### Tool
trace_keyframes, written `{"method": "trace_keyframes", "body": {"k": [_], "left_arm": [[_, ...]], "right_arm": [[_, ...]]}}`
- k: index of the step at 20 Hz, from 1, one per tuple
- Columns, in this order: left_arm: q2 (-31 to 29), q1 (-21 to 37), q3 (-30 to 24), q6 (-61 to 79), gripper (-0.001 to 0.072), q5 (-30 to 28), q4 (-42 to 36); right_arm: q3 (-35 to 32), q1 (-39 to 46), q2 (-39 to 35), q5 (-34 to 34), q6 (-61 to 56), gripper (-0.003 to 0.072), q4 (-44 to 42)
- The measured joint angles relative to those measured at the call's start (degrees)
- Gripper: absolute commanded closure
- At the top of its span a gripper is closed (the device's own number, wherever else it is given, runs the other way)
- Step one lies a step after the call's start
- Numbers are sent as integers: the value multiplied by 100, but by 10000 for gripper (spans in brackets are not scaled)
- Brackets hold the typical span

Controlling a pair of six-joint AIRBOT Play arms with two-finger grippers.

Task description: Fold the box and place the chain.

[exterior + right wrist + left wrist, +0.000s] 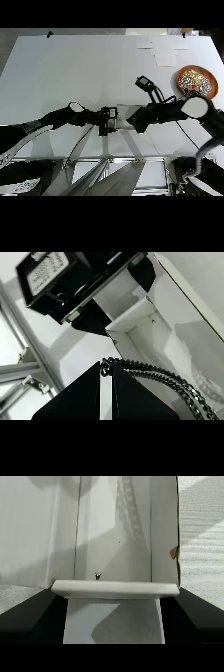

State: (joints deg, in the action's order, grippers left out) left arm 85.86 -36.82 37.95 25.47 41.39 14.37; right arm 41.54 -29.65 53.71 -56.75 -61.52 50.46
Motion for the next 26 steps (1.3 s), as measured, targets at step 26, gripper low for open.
{"method": "trace_keyframes", "body": {"k": [26], "left_arm": [[0,0,0,0,504,0,0]], "right_arm": [[-238,2203,-133,-92,-1805,503,2879]]}}
